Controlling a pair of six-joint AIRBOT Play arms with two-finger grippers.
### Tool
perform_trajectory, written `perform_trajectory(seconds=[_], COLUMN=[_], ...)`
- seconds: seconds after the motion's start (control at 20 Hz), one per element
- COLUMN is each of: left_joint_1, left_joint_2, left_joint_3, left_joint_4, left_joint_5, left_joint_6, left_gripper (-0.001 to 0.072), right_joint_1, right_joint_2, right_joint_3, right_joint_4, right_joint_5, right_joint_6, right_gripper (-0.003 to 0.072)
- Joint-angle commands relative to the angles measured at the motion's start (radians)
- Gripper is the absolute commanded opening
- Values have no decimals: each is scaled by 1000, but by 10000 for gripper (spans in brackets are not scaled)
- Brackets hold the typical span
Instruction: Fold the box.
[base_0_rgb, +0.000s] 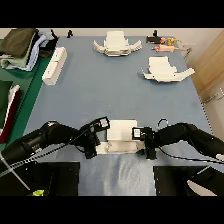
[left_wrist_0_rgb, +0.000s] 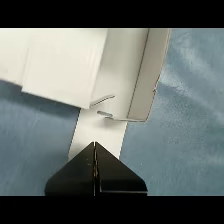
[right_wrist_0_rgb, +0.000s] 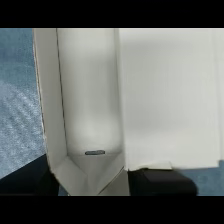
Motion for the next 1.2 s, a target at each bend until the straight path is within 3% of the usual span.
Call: perform_trajectory(seconds=[0.0,0.2,0.35,0.6,0.8,1.15], left_joint_1=[74,311,396,388,387,333], left_joint_2=[115,142,142,142,142,126], left_joint_3=[16,14,13,-64,-146,-159], left_joint_4=[207,216,160,101,-48,-143], left_joint_5=[-159,-330,-348,-304,-248,-151], left_joint_6=[-423,-574,-552,-582,-566,-526], left_gripper=[14,14,13,13,13,13], right_joint_1=[1,1,1,1,1,1], right_joint_2=[0,0,0,0,0,0], right_joint_3=[-1,-1,-1,-1,-1,-1], right_joint_4=[1,1,1,1,1,1], right_joint_5=[0,0,0,0,0,0], right_joint_6=[1,1,1,1,1,1], right_gripper=[509,509,509,509,509,509])
